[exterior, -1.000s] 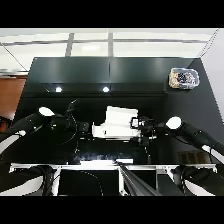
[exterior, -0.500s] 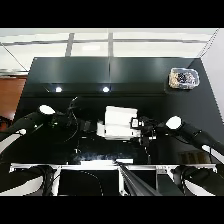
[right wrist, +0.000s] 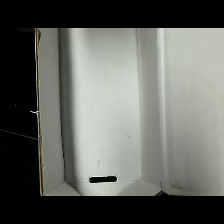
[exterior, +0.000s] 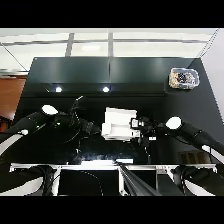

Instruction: Fold the box and place the chain.

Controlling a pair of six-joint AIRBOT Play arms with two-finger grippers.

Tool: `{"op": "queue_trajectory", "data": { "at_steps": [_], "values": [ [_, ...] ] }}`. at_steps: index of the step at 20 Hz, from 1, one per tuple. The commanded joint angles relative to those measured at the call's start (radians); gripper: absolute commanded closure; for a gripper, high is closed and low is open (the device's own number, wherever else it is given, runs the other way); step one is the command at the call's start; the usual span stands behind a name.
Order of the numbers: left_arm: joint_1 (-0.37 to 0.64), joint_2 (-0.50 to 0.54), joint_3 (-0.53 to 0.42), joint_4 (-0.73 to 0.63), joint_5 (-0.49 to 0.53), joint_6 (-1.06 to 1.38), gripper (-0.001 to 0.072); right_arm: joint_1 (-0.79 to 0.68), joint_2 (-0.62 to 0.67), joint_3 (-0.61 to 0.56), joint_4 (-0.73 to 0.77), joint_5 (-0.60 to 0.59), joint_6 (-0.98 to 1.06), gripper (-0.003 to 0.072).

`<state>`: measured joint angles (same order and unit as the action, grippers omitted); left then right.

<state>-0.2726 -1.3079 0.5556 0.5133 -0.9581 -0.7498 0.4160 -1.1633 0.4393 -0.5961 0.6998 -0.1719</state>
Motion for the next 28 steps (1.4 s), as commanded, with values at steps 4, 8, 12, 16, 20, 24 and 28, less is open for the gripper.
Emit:
{"op": "queue_trajectory", "data": {
  "at_steps": [4, 8, 12, 16, 20, 24, 28],
  "values": [
    [0.031, 0.000, 0.047, -0.002, -0.128, -0.052, 0.0010, 0.001, 0.000, 0.000, 0.000, -0.002, 0.000, 0.0252],
    [0.025, 0.000, 0.076, -0.003, -0.164, -0.084, 0.0010, 0.001, 0.000, 0.000, 0.000, -0.002, 0.000, 0.0252],
    [0.011, 0.000, 0.096, -0.008, -0.174, -0.096, 0.0010, 0.001, 0.000, 0.000, 0.000, -0.002, 0.000, 0.0253],
    [-0.089, 0.000, 0.097, 0.008, -0.056, -0.181, 0.0010, 0.001, 0.000, 0.000, 0.000, -0.002, 0.000, 0.0252],
    [-0.181, 0.000, 0.108, 0.049, 0.095, -0.329, 0.0010, 0.001, 0.000, 0.000, 0.000, -0.002, 0.000, 0.0252],
    [-0.245, 0.000, 0.151, 0.196, 0.109, -0.488, 0.0010, 0.001, 0.000, 0.000, 0.000, -0.002, 0.000, 0.0252],
    [-0.287, 0.000, 0.196, 0.299, 0.109, -0.605, 0.0010, 0.001, 0.000, 0.000, 0.000, -0.002, 0.000, 0.0252]
  ]
}}
